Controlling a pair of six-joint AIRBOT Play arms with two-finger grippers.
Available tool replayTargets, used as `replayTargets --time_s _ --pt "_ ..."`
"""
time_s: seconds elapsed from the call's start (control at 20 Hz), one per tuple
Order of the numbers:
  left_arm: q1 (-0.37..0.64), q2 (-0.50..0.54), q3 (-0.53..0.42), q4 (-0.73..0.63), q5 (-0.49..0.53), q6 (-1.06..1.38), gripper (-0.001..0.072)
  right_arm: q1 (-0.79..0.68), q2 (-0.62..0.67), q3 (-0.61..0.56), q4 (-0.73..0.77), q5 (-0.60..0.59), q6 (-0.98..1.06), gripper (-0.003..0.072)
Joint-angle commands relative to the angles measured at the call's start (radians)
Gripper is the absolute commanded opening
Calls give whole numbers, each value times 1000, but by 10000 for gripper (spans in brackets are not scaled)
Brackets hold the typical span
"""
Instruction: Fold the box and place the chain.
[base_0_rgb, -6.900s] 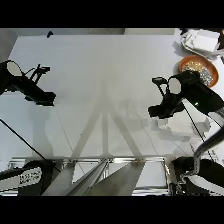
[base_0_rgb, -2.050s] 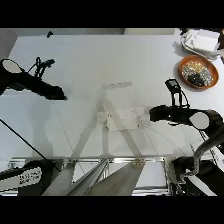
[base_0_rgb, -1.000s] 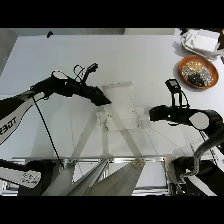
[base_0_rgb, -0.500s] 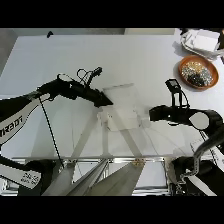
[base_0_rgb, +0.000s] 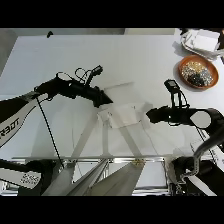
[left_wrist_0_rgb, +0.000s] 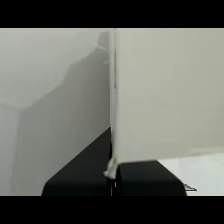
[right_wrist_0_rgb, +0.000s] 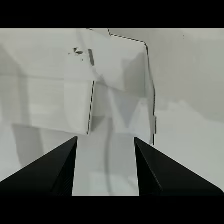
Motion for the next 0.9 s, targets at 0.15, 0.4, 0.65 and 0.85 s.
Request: replayTargets --time_s 0.15,0.4,0.65,0.85 --pt "-23 154 1 172 -140 40 2 0 1 190 -61 220 -1 407" --pt "-131 188 -3 249 -178 -71 -1 0 0 252 -85 376 -10 406" --pt "-241 191 -10 187 24 -19 -6 0 1 252 -103 500 -45 406" --pt "-309 306 -145 191 294 -42 -8 0 5 252 -105 496 -92 406"
